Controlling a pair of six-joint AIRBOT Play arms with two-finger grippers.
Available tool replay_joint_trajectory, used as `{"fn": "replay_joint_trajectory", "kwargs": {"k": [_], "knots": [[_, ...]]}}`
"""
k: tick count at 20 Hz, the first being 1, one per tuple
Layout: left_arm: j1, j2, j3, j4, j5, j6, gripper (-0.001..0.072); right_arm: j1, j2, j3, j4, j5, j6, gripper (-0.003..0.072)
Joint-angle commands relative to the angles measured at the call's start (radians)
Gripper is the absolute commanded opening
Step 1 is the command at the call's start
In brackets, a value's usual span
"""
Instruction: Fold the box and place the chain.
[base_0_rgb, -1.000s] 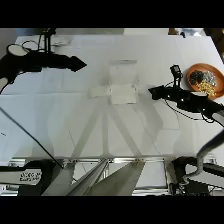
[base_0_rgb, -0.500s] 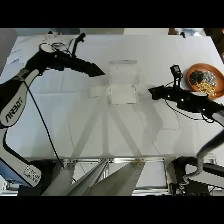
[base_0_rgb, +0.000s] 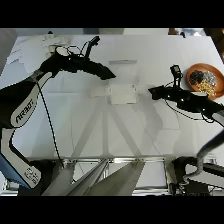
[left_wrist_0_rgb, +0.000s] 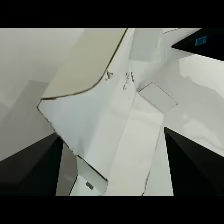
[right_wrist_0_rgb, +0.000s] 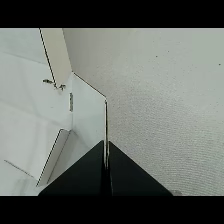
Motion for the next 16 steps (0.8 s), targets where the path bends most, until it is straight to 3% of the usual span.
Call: {"fn": "replay_joint_trajectory", "kwargs": {"k": [1,4,9,11,12,15,16], "knots": [[-0.022,-0.014,0.035,0.054,0.064,-0.039,0.0697,0.000,0.000,0.000,0.000,0.000,0.000,0.0015],[-0.019,-0.045,0.092,0.136,0.044,-0.094,0.0696,0.000,0.000,0.000,0.000,0.000,0.000,0.0015],[-0.019,-0.140,0.225,0.142,-0.127,-0.136,0.0628,0.000,0.000,0.000,0.000,0.000,0.000,0.0015],[-0.023,-0.153,0.241,0.142,-0.119,-0.134,0.0601,0.000,0.000,0.000,0.000,0.000,0.000,0.0015],[-0.026,-0.153,0.242,0.148,-0.116,-0.125,0.0554,0.000,0.000,0.000,0.000,0.000,0.000,0.0015],[-0.035,-0.154,0.245,0.222,-0.115,-0.112,0.0545,0.000,0.000,0.000,0.000,0.001,0.000,0.0015],[-0.042,-0.154,0.245,0.238,-0.116,-0.100,0.0489,0.000,0.000,0.000,0.000,0.001,0.000,0.0015]]}}
